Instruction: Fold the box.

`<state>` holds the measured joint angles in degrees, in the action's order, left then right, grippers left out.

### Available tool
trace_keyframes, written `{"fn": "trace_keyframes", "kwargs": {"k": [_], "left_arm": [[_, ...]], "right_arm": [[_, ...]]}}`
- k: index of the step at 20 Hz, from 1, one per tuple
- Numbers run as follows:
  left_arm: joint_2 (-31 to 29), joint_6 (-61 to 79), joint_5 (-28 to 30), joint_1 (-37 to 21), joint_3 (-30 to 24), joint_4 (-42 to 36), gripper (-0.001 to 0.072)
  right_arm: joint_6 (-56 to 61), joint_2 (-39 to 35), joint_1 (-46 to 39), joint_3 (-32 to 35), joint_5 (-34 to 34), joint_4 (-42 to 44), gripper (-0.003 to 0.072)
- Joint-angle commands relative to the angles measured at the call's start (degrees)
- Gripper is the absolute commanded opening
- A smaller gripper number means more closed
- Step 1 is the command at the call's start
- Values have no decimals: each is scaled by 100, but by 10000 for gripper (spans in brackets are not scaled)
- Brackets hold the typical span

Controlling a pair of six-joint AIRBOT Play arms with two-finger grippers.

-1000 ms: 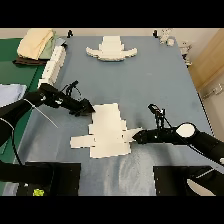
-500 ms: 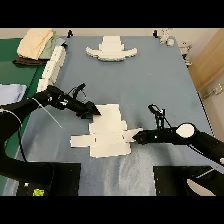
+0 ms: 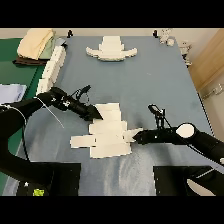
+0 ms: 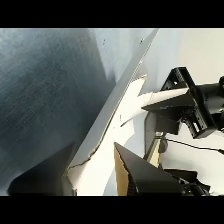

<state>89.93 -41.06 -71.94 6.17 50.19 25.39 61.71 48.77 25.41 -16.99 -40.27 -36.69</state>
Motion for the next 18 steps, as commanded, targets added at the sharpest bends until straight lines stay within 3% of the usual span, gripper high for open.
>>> {"fn": "trace_keyframes", "kwargs": {"k": [1, 2, 3, 4, 13, 14, 15, 18], "left_arm": [[17, 133, -44, 4, 133, -9, 351], [17, 136, -44, 4, 199, -11, 344], [17, 140, -44, 4, 269, -9, 261], [17, 144, -46, 4, 319, -9, 226], [105, 170, -179, 164, 376, 166, 224], [160, 168, -249, 175, 380, 166, 174], [205, 275, -345, 203, 385, 164, 14], [238, 376, -308, 223, 398, 149, 13]], "right_arm": [[2, -2, 7, 4, -13, 0, 1], [2, -2, 7, 4, -13, -2, 1], [2, -2, 7, 4, -13, -2, 1], [2, -2, 7, 4, -13, 0, 1], [2, -2, 4, 4, -13, -44, 1], [2, -2, 4, 4, -13, -46, 1], [2, -4, 4, 4, -13, -46, 1], [2, -4, 4, 4, -11, -46, 2]]}}
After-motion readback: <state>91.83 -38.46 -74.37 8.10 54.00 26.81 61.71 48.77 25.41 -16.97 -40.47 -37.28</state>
